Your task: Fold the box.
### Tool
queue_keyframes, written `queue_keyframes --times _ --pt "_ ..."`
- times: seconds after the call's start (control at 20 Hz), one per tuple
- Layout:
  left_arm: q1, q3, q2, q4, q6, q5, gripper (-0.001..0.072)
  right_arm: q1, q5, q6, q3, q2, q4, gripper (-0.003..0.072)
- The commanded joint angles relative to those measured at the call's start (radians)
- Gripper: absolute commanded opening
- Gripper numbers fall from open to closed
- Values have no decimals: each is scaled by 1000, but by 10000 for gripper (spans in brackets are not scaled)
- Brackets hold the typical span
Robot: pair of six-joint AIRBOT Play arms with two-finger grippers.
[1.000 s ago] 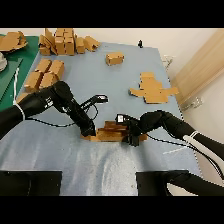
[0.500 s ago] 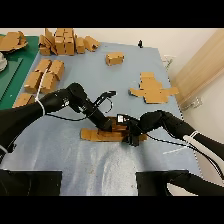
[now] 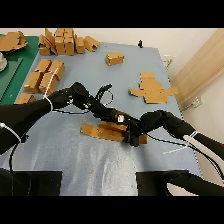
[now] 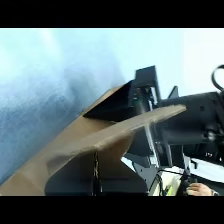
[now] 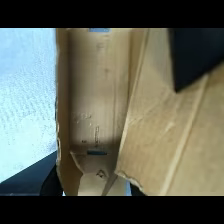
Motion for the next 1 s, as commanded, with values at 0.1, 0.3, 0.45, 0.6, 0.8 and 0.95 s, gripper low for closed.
queue_keyframes --times 0.1,0.3,0.45,0.6,0.8,0.95 --pt "3 1 -17 111 -76 -45 8 1 -4 -2 0 0 0 451" --pt "3 1 -16 104 -75 -94 8 1 3 -2 0 0 0 450" --pt "3 1 -17 108 -75 -72 8 1 8 -2 0 0 1 450" --pt "3 1 -17 114 -92 -99 8 1 21 -2 0 0 16 451" --pt "3 1 -17 177 -134 -162 8 1 1 -2 0 0 47 450" --pt "22 1 -17 211 -143 -135 8 1 -13 -2 0 0 46 450"
